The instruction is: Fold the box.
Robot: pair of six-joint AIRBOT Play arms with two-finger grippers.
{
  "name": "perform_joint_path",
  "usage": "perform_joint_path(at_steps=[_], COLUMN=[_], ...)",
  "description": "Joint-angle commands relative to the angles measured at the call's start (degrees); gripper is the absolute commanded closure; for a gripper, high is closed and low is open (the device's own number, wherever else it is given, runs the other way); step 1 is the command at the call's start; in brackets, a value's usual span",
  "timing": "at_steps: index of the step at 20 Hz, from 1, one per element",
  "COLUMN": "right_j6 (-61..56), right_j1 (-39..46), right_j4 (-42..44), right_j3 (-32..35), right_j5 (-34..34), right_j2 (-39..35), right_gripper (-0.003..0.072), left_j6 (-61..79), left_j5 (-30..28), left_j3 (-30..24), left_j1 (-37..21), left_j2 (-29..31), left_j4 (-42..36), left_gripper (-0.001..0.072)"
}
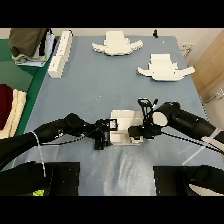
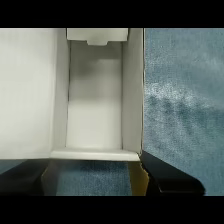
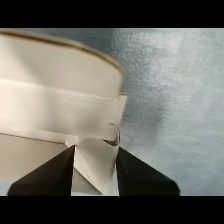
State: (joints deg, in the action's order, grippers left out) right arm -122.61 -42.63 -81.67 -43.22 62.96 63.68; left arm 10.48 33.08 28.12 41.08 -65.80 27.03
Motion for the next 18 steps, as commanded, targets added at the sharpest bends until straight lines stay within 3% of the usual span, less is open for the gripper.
perform_joint_path(at_steps=[1, 3, 5, 6, 7, 9, 11, 12, 13, 14, 18], right_j6=[-9.7, -11.65, -12.44, -12.41, -12.41, -12.39, -12.39, -12.37, -12.37, -12.37, -12.37], right_j1=[-4.98, -5.62, -5.62, -5.62, -5.62, -5.62, -5.62, -5.62, -5.62, -5.62, -5.62], right_j4=[-5.62, -6.47, -7.43, -8.41, -9.11, -9.64, -9.62, -9.6, -9.62, -9.35, -8.55], right_j3=[-4.22, -4.57, -4.63, -4.63, -4.63, -4.63, -4.63, -4.68, -4.79, -4.81, -4.85], right_j5=[5.18, 5.64, 5.64, 5.66, 5.66, 5.66, 5.42, 5.4, 5.42, 5.51, 5.6], right_j2=[5.49, 6.8, 7.28, 7.45, 7.5, 7.5, 7.5, 7.5, 7.43, 7.3, 6.84], right_gripper=[0.0323, 0.0363, 0.0521, 0.0648, 0.0685, 0.0686, 0.0685, 0.0598, 0.0379, 0.0317, 0.0316], left_j6=[0.02, 0.0, 0.02, 0.02, 0.02, 0.0, 0.02, 0.02, 0.0, 0.02, 0.0], left_j5=[0.0, 0.0, 0.0, 0.0, 0.0, 0.0, 0.0, 0.0, 0.0, 0.0, 0.02], left_j3=[0.02, 0.02, 0.02, 0.02, 0.02, 0.02, 0.02, 0.02, 0.02, 0.02, 0.02], left_j1=[0.02, 0.02, 0.02, 0.02, 0.02, 0.0, 0.02, 0.02, 0.02, 0.02, 0.02], left_j2=[0.02, 0.02, 0.02, 0.02, 0.02, 0.02, 0.02, 0.02, 0.02, 0.02, 0.02], left_j4=[0.0, 0.0, 0.0, 0.0, 0.0, 0.0, 0.0, 0.0, 0.0, 0.0, 0.0], left_gripper=[0.028, 0.028, 0.028, 0.028, 0.028, 0.028, 0.028, 0.028, 0.028, 0.028, 0.028])
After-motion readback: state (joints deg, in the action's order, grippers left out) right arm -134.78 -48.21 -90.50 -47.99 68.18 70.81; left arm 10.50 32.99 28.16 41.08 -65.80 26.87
